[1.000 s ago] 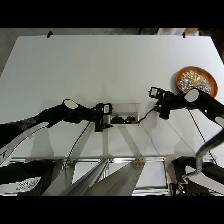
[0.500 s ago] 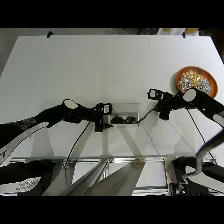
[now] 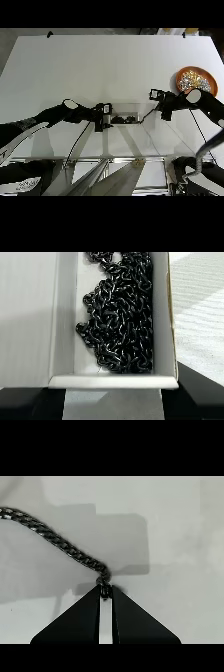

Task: Fold the box and place the chain.

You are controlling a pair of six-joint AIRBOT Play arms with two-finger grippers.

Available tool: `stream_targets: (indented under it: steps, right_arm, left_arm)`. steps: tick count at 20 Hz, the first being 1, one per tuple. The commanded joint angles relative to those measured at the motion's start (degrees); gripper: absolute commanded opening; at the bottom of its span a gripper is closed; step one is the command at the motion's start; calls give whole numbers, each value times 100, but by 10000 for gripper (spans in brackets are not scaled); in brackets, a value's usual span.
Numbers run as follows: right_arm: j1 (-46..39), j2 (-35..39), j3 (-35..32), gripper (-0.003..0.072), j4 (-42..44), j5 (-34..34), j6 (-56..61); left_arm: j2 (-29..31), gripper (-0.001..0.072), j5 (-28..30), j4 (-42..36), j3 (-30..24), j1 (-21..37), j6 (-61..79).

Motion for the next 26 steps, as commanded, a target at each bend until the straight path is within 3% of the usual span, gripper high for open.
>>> stream_targets:
  steps: [1,4,10,18,26]
  right_arm:
    - [0,479,4,16,26,570,391]
    - [0,890,4,16,411,874,570]
    - [61,1530,4,16,1965,1233,507]
    - [826,1624,4,16,2072,1434,507]
    - [876,1624,4,16,2719,1340,498]
  left_arm:
    - [0,389,4,2,-2,2,2]
    - [0,389,-13,2,-2,2,2]
    - [0,389,-37,2,-2,2,2]
    - [0,389,-85,2,-2,2,2]
    - [0,389,-83,2,-2,2,2]
